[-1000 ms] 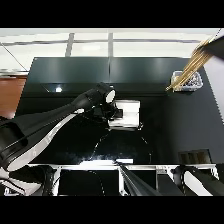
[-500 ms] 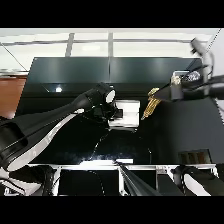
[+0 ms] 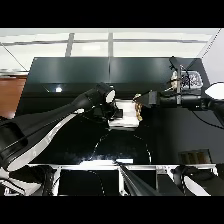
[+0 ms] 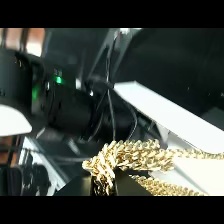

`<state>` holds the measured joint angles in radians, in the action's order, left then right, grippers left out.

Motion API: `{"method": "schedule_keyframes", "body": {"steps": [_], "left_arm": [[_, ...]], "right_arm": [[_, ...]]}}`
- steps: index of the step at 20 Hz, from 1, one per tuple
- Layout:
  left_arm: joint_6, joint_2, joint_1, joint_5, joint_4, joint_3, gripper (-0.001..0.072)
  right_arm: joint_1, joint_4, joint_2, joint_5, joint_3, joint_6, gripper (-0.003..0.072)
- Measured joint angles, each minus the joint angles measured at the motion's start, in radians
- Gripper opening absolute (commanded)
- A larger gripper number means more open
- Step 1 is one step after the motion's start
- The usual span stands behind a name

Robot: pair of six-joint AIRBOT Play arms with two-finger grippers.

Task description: Fold the box and place the chain.

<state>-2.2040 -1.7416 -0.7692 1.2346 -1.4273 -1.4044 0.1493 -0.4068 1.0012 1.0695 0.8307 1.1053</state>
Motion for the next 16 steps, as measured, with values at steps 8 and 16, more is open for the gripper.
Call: {"method": "schedule_keyframes", "body": {"steps": [8,16], "left_arm": [[0.0,0.0,0.0,0.0,0.0,0.0,0.0028],[0.0,0.0,0.0,0.0,0.0,0.0,0.0028]], "right_arm": [[0.011,0.101,0.001,-0.042,-0.008,0.002,0.001],[0.035,-0.158,0.015,-0.045,-0.029,0.142,0.0011]]}}
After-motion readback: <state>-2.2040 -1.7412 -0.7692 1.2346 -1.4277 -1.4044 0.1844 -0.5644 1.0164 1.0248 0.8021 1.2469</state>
